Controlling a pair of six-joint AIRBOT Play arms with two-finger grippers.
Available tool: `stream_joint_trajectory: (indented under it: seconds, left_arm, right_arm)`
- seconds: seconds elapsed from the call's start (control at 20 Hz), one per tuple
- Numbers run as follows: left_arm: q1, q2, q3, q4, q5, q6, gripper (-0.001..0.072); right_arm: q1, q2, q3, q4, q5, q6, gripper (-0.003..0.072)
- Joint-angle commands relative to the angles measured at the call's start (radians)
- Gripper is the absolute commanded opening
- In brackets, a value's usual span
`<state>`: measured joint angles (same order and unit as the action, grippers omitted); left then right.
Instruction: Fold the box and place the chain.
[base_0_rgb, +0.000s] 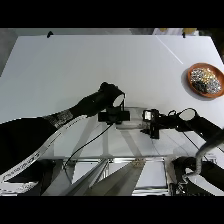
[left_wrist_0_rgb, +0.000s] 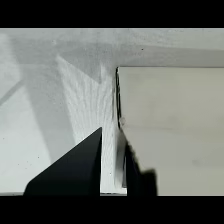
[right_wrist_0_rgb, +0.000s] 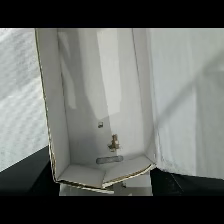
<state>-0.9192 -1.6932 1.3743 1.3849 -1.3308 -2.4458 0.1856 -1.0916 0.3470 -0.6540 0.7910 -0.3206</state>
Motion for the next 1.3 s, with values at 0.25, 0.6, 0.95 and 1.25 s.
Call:
stream_joint_trajectory:
  seconds: [0.25,0.6,0.95,1.25]
  left_arm:
    - [-0.029,-0.068,0.010,-0.008,0.035,0.003,0.0130]
    - [-0.036,-0.079,0.010,-0.009,0.032,0.003,0.0002]
    - [0.013,0.027,0.010,-0.023,-0.047,0.162,0.0404]
    - [0.106,0.262,0.010,-0.024,-0.068,0.427,0.0404]
  right_arm:
    - [0.000,0.001,0.001,0.000,0.002,-0.001,0.0359]
    - [0.000,0.001,0.001,0.000,0.002,-0.001,0.0359]
    - [0.000,0.001,0.001,-0.001,0.002,-0.001,0.0359]
    - [0.000,0.001,0.001,0.000,0.002,-0.001,0.0359]
